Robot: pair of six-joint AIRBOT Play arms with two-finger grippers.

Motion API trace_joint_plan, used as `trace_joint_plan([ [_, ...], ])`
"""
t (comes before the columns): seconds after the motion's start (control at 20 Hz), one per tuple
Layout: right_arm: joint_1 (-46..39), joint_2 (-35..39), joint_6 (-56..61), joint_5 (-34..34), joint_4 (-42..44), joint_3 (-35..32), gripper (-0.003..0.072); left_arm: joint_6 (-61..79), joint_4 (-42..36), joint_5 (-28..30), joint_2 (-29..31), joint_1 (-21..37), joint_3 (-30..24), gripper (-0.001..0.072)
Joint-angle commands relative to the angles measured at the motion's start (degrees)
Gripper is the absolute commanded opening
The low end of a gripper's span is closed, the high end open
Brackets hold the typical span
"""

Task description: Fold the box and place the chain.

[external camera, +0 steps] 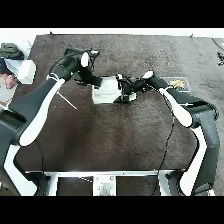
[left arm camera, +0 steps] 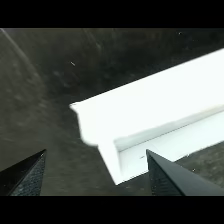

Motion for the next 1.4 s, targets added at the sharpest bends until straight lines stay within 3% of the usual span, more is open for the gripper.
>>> trace_joint_plan([
  [0.0, 0.0, 0.0, 0.0, 0.1, 0.0, 0.0, 0.0319, 9.5, -1.7, 3.0, 3.9, 2.0, -1.8, 0.0696],
  [0.1, 0.0, 0.0, 0.0, 0.0, 0.0, 0.0, 0.0319, 16.5, -9.3, 7.4, 6.9, 5.0, -6.9, 0.0696],
  [0.25, 0.0, 0.0, 0.0, 0.0, 0.0, 0.0, 0.0319, 42.7, -33.2, 17.1, 11.8, 11.5, -20.5, 0.0668],
  [0.4, 0.0, 0.0, 0.0, 0.0, 0.0, 0.0, 0.0319, 71.5, -56.5, 17.3, 12.3, 19.1, -31.7, 0.0667],
  [0.5, 0.0, 0.0, 0.0, 0.0, 0.0, 0.0, 0.0318, 75.1, -58.6, 17.6, 12.3, 21.6, -34.8, 0.0668],
  [0.7, 0.0, 0.0, 0.0, 0.1, 0.0, 0.0, 0.0319, 77.1, -61.7, 17.7, 12.1, 22.2, -35.0, 0.0664],
  [0.75, 0.0, 0.0, 0.0, 0.0, 0.0, 0.0, 0.0319, 78.2, -61.8, 18.1, 11.7, 22.2, -35.0, 0.0573],
  [0.85, 0.0, 0.0, 0.0, 0.0, 0.0, 0.0, 0.0319, 80.6, -61.8, 18.7, 9.1, 22.8, -33.4, 0.0551],
  [1.05, 0.0, 0.0, 0.0, 0.0, 0.0, 0.0, 0.0319, 82.9, -61.4, 10.0, -2.1, 24.6, -20.2, 0.0550],
  [1.15, 0.0, 0.0, 0.0, 0.1, 0.0, 0.0, 0.0319, 92.4, -61.4, 4.5, -6.2, 24.9, -16.3, 0.0551],
  [1.25, 0.0, 0.0, 0.0, 0.1, 0.0, 0.0, 0.0319, 104.9, -60.5, 0.2, -7.6, 24.7, -17.0, 0.0582],
  [1.3, 0.0, 0.0, 0.0, 0.0, 0.0, 0.0, 0.0319, 108.5, -60.3, -0.7, -7.7, 24.6, -18.0, 0.0674],
  [1.35, 0.0, 0.0, 0.0, 0.0, 0.0, 0.0, 0.0319, 110.5, -60.2, -0.7, -7.7, 24.4, -19.1, 0.0690],
])
